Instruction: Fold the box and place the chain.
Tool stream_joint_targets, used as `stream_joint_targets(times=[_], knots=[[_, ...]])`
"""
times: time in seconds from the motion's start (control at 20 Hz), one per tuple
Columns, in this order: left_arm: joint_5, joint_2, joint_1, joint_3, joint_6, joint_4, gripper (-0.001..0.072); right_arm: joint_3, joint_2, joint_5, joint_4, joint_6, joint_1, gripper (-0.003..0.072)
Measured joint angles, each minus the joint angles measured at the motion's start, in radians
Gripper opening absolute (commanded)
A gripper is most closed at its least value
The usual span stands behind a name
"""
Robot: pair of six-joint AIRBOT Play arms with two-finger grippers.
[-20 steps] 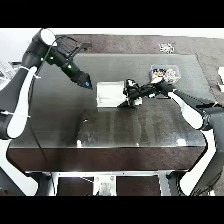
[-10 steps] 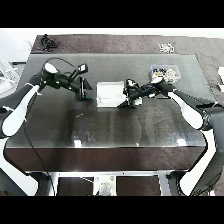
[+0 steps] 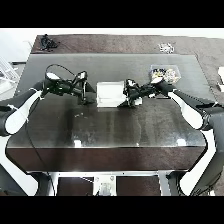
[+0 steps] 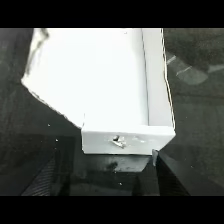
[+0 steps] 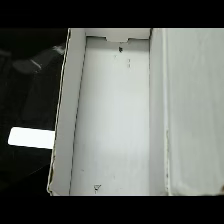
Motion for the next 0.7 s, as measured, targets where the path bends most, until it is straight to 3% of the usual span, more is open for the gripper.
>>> stream_joint_targets(times=[0.7], knots=[[-0.030, -0.024, -0.018, -0.002, 0.009, -0.016, 0.0720, 0.000, 0.000, 0.000, 0.000, 0.000, 0.000, 0.0560]])
